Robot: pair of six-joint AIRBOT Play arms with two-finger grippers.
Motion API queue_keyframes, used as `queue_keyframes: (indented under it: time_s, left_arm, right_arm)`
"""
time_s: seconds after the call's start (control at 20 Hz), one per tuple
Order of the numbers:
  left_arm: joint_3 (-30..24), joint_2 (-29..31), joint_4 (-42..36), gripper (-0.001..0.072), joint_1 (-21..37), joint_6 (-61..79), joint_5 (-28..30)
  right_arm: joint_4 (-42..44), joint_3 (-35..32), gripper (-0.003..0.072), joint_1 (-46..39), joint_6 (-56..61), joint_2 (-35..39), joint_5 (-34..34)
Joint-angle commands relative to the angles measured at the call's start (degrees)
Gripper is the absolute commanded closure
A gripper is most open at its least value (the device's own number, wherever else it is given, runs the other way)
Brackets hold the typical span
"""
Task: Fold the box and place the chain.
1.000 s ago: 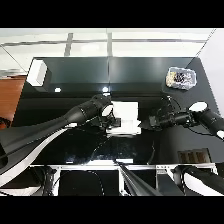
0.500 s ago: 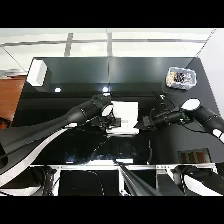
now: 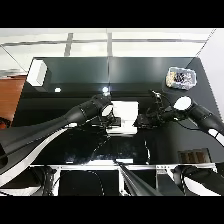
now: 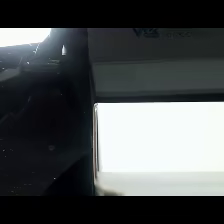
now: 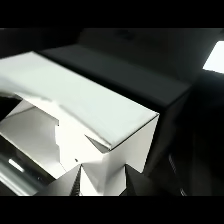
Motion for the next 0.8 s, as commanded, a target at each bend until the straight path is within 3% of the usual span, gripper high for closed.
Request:
queue_keyframes:
  time_s: [0.0,0.3,0.45,0.6,0.75]
  left_arm:
    - [0.0,0.0,0.0,0.0681,0.04,0.11,0.31]
    - [0.0,0.0,0.0,0.0681,0.04,0.11,0.33]
    - [0.0,0.0,0.0,0.0681,0.04,0.13,0.35]
    - [0.0,0.0,0.0,0.0681,0.04,0.11,0.61]
    - [0.0,0.0,0.0,0.0681,0.04,0.11,0.59]
  right_arm:
    - [-1.29,0.15,0.0384,3.06,4.42,0.0,-5.66]
    - [-16.48,2.25,0.0383,7.58,17.16,-0.04,-7.74]
    - [-19.65,3.58,0.0383,9.16,21.38,-0.09,-7.74]
    - [-22.56,5.81,0.0384,11.06,25.92,-1.53,-5.99]
    - [-32.17,9.51,0.0384,14.38,34.67,-4.61,-2.36]
